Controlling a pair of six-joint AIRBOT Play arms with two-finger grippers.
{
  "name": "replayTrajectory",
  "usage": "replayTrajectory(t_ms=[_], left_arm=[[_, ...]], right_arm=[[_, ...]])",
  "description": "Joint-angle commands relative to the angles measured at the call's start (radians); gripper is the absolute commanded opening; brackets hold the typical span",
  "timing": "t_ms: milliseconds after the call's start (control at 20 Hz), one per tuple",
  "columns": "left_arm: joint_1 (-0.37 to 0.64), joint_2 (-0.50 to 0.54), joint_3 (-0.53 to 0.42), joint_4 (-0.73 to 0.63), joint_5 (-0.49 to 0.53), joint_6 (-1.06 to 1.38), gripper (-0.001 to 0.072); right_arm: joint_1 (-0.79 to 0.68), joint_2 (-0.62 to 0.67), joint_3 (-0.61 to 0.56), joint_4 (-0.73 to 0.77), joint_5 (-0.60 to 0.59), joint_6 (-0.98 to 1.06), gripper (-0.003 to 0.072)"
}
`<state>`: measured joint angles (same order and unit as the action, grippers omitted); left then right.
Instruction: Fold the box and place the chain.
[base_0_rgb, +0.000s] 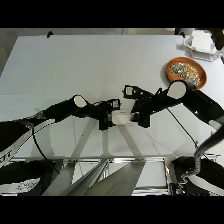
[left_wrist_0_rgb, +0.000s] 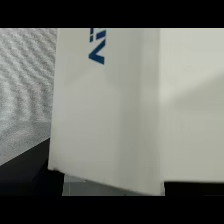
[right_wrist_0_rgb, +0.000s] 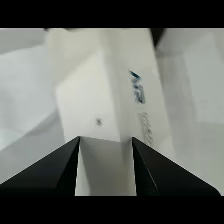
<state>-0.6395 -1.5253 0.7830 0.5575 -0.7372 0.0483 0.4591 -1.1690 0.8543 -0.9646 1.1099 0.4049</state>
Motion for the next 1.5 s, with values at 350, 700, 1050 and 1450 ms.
replayTrajectory(t_ms=[350, 700, 1050, 1450], left_arm=[[0.000, 0.001, 0.000, 0.000, 0.000, 0.000, 0.0412], [0.000, 0.001, 0.000, 0.000, 0.000, 0.000, 0.0412], [0.000, 0.001, 0.000, 0.000, 0.000, 0.000, 0.0412], [0.000, 0.001, 0.000, 0.000, 0.000, 0.000, 0.0412]], right_arm=[[0.051, -0.014, -0.003, -0.108, -0.125, 0.075, 0.0341], [0.051, -0.013, -0.003, -0.100, -0.134, 0.085, 0.0290], [0.051, -0.013, -0.003, -0.100, -0.172, 0.093, 0.0222], [0.051, -0.014, -0.026, -0.101, -0.185, 0.092, 0.0222]])
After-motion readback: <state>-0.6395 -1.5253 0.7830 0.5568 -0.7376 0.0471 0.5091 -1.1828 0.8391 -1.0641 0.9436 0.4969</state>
